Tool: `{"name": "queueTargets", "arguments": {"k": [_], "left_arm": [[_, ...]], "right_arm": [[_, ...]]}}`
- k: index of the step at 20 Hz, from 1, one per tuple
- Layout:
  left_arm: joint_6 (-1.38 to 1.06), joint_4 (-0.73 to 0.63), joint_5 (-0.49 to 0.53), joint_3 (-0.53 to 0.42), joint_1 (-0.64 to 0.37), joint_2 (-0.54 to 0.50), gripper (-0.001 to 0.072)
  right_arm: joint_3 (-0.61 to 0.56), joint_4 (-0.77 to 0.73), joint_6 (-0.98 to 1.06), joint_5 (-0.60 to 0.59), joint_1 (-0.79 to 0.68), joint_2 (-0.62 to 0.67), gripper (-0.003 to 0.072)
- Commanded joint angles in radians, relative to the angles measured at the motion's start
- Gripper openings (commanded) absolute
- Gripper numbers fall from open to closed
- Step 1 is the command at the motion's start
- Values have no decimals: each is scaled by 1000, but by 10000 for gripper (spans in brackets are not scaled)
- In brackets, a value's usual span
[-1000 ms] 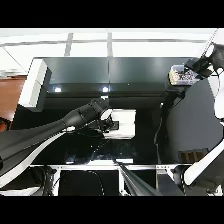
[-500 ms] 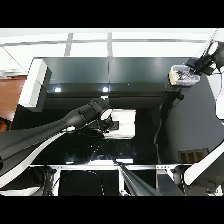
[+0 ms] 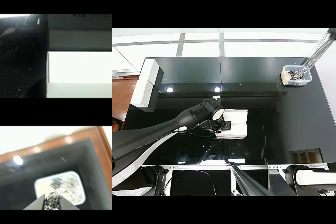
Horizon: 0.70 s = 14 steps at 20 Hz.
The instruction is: Fold the box and place the chain.
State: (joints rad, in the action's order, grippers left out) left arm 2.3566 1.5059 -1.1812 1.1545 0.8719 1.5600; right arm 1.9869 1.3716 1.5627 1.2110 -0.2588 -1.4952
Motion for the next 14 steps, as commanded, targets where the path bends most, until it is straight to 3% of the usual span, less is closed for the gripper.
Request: {"name": "queueTargets", "arguments": {"k": [1, 6, 11, 14], "left_arm": [[0, 0, 3, 0, 0, 0, 23], [0, 0, 2, 0, 0, 0, 23], [0, 0, 3, 0, 0, 0, 23], [0, 0, 2, 0, 0, 0, 23]], "right_arm": [[-17, -161, -56, 0, -1, 196, 10], [-40, -293, -72, 115, 13, 377, 10], [-229, -328, -152, 222, 198, 590, 10], [-283, -332, -169, 281, 266, 649, 10]]}}
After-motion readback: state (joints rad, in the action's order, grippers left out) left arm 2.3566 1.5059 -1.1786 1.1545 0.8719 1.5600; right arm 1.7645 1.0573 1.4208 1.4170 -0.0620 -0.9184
